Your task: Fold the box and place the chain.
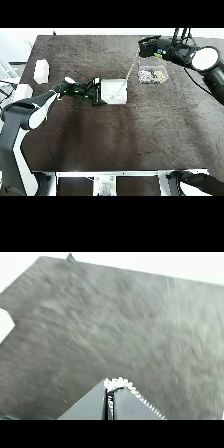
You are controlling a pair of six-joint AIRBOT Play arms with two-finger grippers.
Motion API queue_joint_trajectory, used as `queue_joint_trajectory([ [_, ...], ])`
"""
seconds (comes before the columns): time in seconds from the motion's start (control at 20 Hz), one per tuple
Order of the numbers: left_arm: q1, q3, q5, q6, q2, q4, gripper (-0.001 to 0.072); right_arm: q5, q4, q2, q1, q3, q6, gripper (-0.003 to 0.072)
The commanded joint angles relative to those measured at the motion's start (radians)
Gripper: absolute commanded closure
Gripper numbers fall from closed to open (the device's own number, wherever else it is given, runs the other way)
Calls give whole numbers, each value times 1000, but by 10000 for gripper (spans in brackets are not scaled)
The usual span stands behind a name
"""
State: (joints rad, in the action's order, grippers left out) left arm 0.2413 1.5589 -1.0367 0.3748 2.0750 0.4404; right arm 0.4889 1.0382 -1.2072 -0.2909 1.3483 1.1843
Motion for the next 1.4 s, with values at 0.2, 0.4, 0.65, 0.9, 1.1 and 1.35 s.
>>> queue_joint_trajectory([
  [0.2,-1,0,0,0,1,0,238,23,382,135,-180,2,296,681],
  [0.4,-1,0,0,0,1,0,238,29,403,139,-256,1,346,681],
  [0.65,-1,0,0,0,1,0,238,40,448,106,-318,1,435,681],
  [0.9,-1,0,-1,0,1,0,238,53,467,8,-339,1,467,681],
  [1.1,-1,0,-2,0,1,0,238,51,467,-89,-337,1,482,680],
  [1.35,-1,0,-2,0,1,0,238,54,468,-241,-334,-10,518,680],
])
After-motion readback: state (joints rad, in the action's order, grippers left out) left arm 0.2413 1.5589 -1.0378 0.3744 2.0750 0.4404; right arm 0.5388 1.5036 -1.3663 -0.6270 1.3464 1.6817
